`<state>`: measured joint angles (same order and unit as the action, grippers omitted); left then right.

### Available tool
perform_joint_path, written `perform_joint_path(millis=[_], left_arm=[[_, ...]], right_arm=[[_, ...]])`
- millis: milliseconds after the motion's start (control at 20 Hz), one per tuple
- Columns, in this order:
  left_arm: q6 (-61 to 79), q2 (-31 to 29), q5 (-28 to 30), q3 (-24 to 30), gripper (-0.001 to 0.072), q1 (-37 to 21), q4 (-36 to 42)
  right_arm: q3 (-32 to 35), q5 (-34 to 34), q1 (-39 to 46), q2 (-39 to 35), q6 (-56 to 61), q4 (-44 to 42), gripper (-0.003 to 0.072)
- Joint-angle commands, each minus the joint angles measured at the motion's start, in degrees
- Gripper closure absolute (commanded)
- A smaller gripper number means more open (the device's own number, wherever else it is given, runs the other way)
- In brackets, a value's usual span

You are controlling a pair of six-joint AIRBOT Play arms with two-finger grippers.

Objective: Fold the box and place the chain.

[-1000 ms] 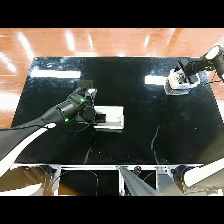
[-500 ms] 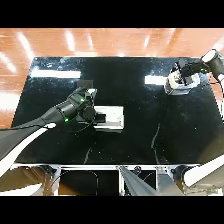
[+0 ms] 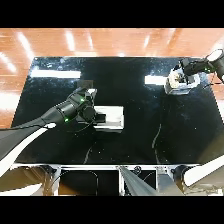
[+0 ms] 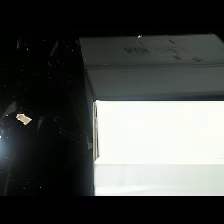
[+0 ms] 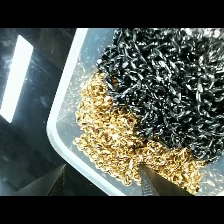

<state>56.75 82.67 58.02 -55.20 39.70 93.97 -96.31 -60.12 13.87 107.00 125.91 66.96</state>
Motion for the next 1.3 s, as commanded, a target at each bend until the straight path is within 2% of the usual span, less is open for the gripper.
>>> perform_joint_path(millis=[0, 1250], left_arm=[[0.0, 0.0, 0.0, 0.0, 0.0687, 0.0, 0.0], [0.0, 0.0, 0.0, 0.0, 0.0687, 0.0, 0.0]], right_arm=[[-0.1, -0.5, 0.4, -0.2, -0.6, -0.2, 0.0161], [-0.1, 2.6, 0.3, 1.9, -1.3, 0.6, 0.0163]])
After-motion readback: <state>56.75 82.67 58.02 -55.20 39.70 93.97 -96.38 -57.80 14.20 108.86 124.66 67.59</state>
